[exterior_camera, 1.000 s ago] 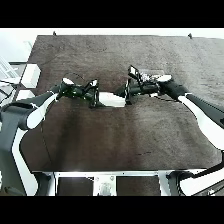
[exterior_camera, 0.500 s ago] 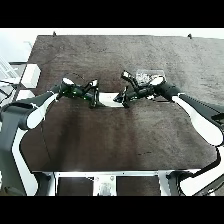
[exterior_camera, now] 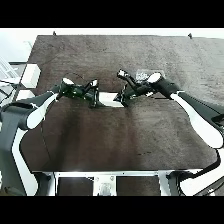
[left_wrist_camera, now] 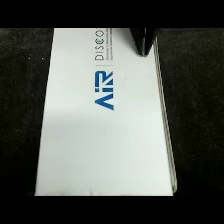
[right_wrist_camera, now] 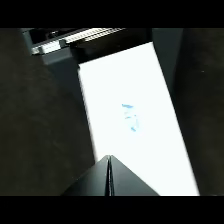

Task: Fold the box and place the chain.

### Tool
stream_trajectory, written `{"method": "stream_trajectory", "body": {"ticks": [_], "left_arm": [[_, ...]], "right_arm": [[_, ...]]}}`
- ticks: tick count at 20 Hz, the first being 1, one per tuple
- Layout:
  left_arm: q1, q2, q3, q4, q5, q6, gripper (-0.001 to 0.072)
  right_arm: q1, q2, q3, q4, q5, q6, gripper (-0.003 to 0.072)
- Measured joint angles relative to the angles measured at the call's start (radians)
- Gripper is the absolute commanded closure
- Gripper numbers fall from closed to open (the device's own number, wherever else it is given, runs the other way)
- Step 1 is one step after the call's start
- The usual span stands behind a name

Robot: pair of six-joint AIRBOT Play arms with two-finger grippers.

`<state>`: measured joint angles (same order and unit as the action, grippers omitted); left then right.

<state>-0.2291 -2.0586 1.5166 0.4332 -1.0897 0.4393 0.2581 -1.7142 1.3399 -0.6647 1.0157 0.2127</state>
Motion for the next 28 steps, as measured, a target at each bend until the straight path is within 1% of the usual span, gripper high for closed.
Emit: {"method": "stream_trajectory", "body": {"ticks": [1,2,3,6,7,9,12,13,14,17,20,21,23,26,28], "left_arm": [[0.0,0.0,0.0,0.0,0.0,0.0,0.0323],[0.0,0.0,0.0,0.0,0.0,0.0,0.0323],[0.0,0.0,0.0,0.0,0.0,0.0,0.0323],[0.0,0.0,0.0,0.0,0.0,0.001,0.0323],[0.0,0.0,0.0,0.0,0.0,0.002,0.0323],[0.0,0.0,0.0,0.0,0.0,0.002,0.0323],[0.0,0.0,0.0,-0.001,-0.002,0.003,0.0325],[0.0,0.0,0.0,-0.001,-0.005,0.003,0.0461],[0.0,0.002,0.0,-0.002,-0.007,0.003,0.0678],[0.005,0.033,0.001,0.012,-0.023,-0.031,0.0689],[0.03,0.118,0.005,-0.021,0.026,-0.18,0.0692],[0.047,0.155,-0.002,-0.019,0.07,-0.244,0.0692],[0.086,0.243,-0.032,-0.028,0.212,-0.367,0.0692],[0.155,0.373,-0.128,-0.032,0.488,-0.526,0.0689],[0.207,0.431,-0.191,-0.038,0.658,-0.606,0.0688]], "right_arm": [[-0.008,0.039,0.007,0.048,-0.024,-0.001,0.0675],[-0.01,0.079,0.01,0.079,-0.022,-0.003,0.0675],[-0.009,0.123,0.01,0.087,-0.013,-0.003,0.0675],[-0.02,0.29,-0.012,0.127,-0.035,0.037,0.0675],[-0.024,0.344,-0.038,0.126,-0.04,0.051,0.0675],[-0.041,0.462,-0.114,0.137,-0.086,0.076,0.0674],[-0.062,0.615,-0.275,0.136,-0.143,0.111,0.0674],[-0.068,0.654,-0.327,0.138,-0.162,0.119,0.0674],[-0.07,0.687,-0.377,0.136,-0.178,0.126,0.0674],[-0.077,0.763,-0.496,0.139,-0.212,0.139,0.0673],[-0.079,0.796,-0.552,0.14,-0.23,0.147,0.0673],[-0.079,0.801,-0.562,0.141,-0.232,0.148,0.0673],[-0.081,0.807,-0.577,0.141,-0.237,0.151,0.0673],[-0.081,0.81,-0.594,0.141,-0.24,0.153,0.0673],[-0.081,0.811,-0.601,0.142,-0.242,0.153,0.0673]]}}
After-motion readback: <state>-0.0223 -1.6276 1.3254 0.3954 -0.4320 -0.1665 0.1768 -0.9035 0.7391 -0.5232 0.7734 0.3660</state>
